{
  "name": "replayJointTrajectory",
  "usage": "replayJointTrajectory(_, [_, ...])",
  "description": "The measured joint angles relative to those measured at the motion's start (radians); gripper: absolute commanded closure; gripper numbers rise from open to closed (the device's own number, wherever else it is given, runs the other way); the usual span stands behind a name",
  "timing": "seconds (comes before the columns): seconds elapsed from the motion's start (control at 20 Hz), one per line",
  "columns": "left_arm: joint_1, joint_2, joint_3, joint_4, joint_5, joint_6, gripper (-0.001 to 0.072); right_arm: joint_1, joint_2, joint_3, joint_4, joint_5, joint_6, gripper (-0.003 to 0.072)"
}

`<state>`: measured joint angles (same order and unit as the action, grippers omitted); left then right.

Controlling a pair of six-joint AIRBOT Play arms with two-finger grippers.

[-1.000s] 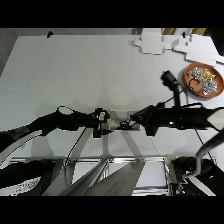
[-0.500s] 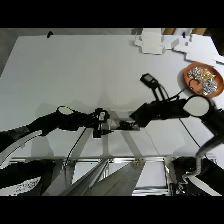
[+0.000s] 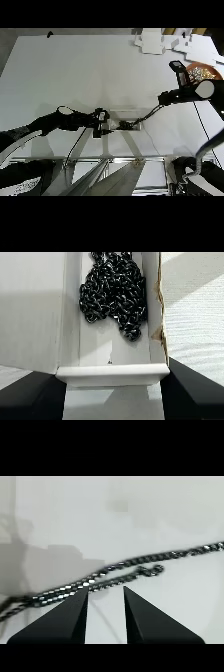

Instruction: Fold the box and place the chain.

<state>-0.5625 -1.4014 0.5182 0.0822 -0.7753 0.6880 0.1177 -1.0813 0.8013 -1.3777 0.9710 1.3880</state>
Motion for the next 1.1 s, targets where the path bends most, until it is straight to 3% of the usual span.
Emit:
replayJointTrajectory(0.4, [0.000, 0.000, 0.000, 0.000, 0.000, 0.000, 0.0612, -0.031, -0.192, 0.002, -0.101, -0.023, 0.044, 0.0411])
replayJointTrajectory(1.05, [0.000, 0.000, 0.000, 0.000, 0.000, 0.000, 0.0612, -0.027, -0.253, 0.002, -0.111, -0.059, 0.056, 0.0422])
replayJointTrajectory(1.1, [0.000, 0.000, 0.000, 0.000, 0.000, 0.000, 0.0612, -0.022, -0.258, 0.001, -0.110, -0.058, 0.056, 0.0458])
